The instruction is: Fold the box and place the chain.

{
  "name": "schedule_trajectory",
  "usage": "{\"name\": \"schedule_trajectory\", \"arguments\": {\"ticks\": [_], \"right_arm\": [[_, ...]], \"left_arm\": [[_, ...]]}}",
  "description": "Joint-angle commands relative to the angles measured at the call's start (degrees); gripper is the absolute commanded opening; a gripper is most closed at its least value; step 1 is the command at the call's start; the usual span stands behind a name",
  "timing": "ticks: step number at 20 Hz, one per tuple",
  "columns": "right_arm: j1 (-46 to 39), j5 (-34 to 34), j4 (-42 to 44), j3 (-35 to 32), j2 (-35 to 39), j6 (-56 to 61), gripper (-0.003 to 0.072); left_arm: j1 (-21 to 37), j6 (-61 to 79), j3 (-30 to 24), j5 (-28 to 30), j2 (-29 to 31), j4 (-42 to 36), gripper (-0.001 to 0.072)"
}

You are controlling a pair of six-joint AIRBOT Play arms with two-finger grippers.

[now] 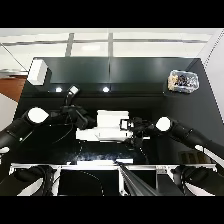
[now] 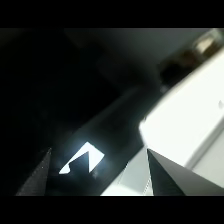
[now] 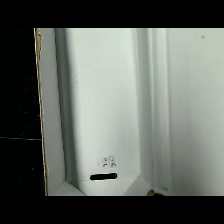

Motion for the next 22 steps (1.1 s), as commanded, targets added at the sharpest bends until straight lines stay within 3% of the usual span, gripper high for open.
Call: {"name": "schedule_trajectory", "arguments": {"ticks": [1, 4, 8, 14, 15, 17, 21, 22], "right_arm": [[0.0, 0.3, 0.0, 0.0, 0.0, 0.0, 0.0335], [0.0, 0.4, 0.0, 0.0, 0.0, 0.0, 0.0335], [0.0, 0.4, 0.0, 0.0, 0.0, 0.0, 0.0334], [0.0, 0.5, 0.0, 0.0, 0.0, 0.0, 0.0334], [0.0, 0.5, 0.0, 0.0, 0.0, 0.0, 0.0334], [0.0, 0.5, 0.0, 0.0, 0.0, 0.0, 0.0335], [0.0, 0.5, 0.0, 0.0, 0.0, 0.0, 0.0335], [0.0, 0.5, 0.0, 0.0, 0.0, 0.0, 0.0335]], "left_arm": [[2.2, 10.9, -0.3, -14.4, 1.0, 12.8, 0.0681], [0.2, 25.7, -1.1, -17.9, 1.0, 8.9, 0.0681], [-5.7, 29.6, -1.4, -8.6, 0.7, 8.4, 0.0681], [-8.0, 29.6, -1.4, -6.7, -4.1, 7.4, 0.0658], [-8.1, 29.6, -1.4, -6.2, -4.5, 7.4, 0.0582], [-8.1, 29.6, -1.4, -5.7, -4.6, 5.2, 0.0517], [-8.2, 29.6, -1.4, -5.6, -5.0, 3.9, 0.0516], [-8.2, 29.6, -1.4, -5.6, -5.1, 3.3, 0.0487]]}}
